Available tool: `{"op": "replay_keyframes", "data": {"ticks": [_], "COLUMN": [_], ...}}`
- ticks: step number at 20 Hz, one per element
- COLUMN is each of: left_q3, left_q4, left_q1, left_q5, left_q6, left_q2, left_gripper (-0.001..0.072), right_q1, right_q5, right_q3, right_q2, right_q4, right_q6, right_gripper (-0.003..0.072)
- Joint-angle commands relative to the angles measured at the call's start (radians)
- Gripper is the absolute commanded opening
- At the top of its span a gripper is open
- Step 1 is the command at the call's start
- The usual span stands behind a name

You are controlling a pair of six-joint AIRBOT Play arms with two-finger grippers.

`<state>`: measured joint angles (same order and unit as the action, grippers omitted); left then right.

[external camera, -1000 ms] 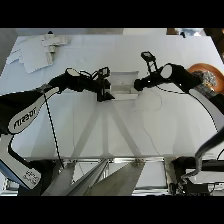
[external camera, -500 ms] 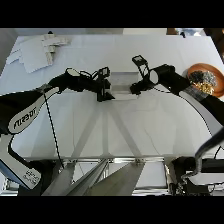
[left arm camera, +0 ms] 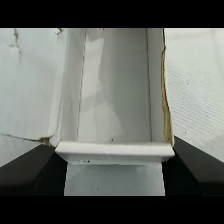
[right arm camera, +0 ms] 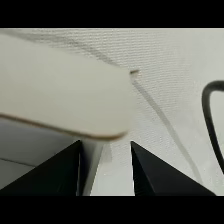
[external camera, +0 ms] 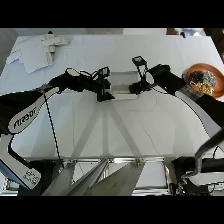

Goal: Fold the box and place the chain.

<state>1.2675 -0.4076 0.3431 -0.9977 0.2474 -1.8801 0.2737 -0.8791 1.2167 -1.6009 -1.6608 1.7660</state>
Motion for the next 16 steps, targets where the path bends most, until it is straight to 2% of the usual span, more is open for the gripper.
{"op": "replay_keyframes", "data": {"ticks": [1,7,9,13,16], "left_q3": [0.000,0.000,0.000,0.000,0.000], "left_q4": [0.000,-0.001,0.000,0.000,0.000], "left_q1": [0.000,0.000,0.000,0.000,0.000], "left_q5": [-0.001,-0.001,-0.001,-0.001,-0.001], "left_q6": [0.002,0.002,0.002,0.002,0.002], "left_q2": [0.000,0.000,0.000,0.000,0.000], "left_gripper": [0.0278,0.0278,0.0278,0.0278,0.0278], "right_q1": [0.025,0.051,0.051,0.051,0.051], "right_q5": [-0.010,-0.036,-0.040,-0.036,-0.026], "right_q3": [0.029,0.055,0.055,0.055,0.055], "right_q2": [-0.019,-0.080,-0.088,-0.090,-0.090], "right_q4": [0.021,0.038,0.032,0.008,0.008], "right_q6": [0.044,0.186,0.201,0.202,0.202], "right_gripper": [0.0318,0.0305,0.0255,0.0028,0.0012]}}
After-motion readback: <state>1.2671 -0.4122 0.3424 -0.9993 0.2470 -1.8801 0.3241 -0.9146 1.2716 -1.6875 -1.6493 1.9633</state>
